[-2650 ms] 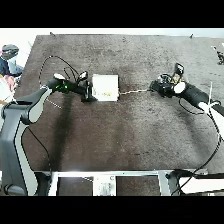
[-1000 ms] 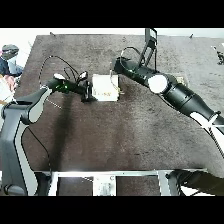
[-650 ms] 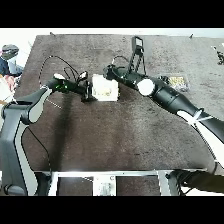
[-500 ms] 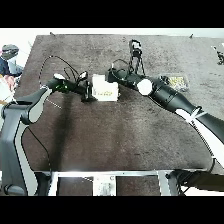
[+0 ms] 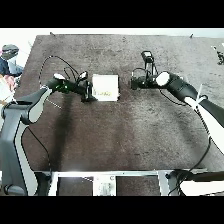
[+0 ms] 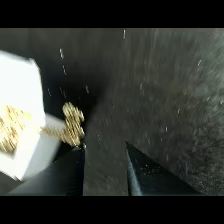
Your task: Fold the box and place the chain.
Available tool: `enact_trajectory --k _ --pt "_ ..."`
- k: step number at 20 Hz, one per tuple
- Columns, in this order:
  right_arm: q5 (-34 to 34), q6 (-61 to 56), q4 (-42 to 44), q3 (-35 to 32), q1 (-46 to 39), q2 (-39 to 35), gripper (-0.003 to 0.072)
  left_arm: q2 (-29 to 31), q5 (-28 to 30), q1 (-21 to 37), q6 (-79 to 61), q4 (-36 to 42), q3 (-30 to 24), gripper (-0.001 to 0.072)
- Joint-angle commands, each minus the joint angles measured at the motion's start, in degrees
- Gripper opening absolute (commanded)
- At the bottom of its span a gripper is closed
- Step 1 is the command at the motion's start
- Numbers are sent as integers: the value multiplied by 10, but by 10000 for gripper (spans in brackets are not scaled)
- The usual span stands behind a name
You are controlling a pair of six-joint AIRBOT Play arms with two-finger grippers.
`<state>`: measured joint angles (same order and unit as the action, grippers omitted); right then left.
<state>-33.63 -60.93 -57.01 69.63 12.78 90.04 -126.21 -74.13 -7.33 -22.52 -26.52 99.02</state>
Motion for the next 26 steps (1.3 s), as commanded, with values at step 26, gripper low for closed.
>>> enact_trajectory --k 26 --pt "-195 450 141 141 -11 180 8 0 0 0 0 0 0 519"
